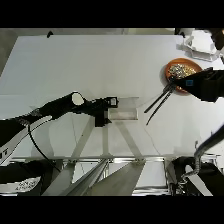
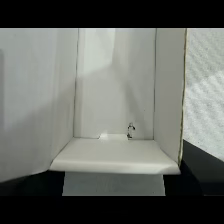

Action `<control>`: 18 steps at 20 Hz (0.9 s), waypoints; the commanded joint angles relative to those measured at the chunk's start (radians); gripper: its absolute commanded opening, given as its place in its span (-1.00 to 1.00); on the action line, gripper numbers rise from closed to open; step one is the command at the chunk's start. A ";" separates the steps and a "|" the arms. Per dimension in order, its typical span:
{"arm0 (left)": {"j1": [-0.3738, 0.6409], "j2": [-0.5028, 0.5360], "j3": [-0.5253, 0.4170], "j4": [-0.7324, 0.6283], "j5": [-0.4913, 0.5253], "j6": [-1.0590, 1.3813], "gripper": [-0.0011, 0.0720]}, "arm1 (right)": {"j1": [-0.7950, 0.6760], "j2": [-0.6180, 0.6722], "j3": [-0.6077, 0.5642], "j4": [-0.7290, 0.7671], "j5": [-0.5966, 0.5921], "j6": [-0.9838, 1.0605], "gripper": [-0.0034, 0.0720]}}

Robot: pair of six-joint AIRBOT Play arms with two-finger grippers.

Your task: Fold the box and place the chain.

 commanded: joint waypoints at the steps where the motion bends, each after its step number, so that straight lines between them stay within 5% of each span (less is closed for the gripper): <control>1: 0.000 0.001 0.000 0.000 0.000 0.000 -0.23 | 0.105 0.003 -0.012 -0.027 -0.079 0.053 -0.86; 18: 0.000 0.001 0.000 0.000 0.000 0.000 -0.23 | 0.387 -0.166 -0.032 -0.143 -0.222 0.131 -0.86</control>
